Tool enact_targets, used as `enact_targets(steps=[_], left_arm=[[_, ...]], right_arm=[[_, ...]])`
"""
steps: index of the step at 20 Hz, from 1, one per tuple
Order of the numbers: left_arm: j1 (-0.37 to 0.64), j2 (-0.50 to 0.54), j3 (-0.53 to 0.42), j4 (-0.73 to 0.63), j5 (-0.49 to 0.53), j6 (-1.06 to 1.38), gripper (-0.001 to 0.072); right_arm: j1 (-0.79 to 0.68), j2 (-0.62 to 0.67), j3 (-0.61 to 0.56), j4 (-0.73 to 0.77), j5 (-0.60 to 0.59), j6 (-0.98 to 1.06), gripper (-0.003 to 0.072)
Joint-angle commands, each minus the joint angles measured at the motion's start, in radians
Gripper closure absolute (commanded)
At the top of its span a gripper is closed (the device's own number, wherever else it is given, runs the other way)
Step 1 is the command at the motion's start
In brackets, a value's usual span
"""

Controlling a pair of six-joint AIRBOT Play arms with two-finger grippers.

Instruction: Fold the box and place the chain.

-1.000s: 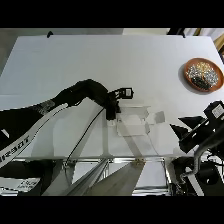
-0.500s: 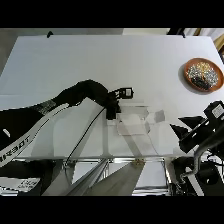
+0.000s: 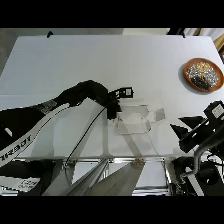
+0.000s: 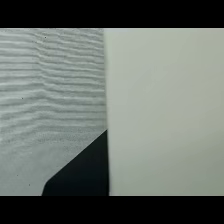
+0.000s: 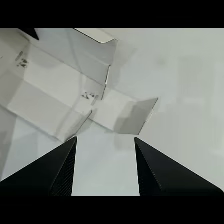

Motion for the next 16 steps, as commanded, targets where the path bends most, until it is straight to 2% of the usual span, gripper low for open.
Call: enact_targets(steps=[1, 16], left_arm=[[0.001, -0.001, 0.0, 0.003, -0.003, 0.001, 0.0706], [-0.001, 0.0, 0.0, 0.004, -0.003, 0.0, 0.0698]], right_arm=[[0.0, 0.001, 0.0, 0.0, 0.0, 0.0, 0.0292], [0.0, 0.001, 0.0, 0.01, -0.006, -0.001, 0.0291]])
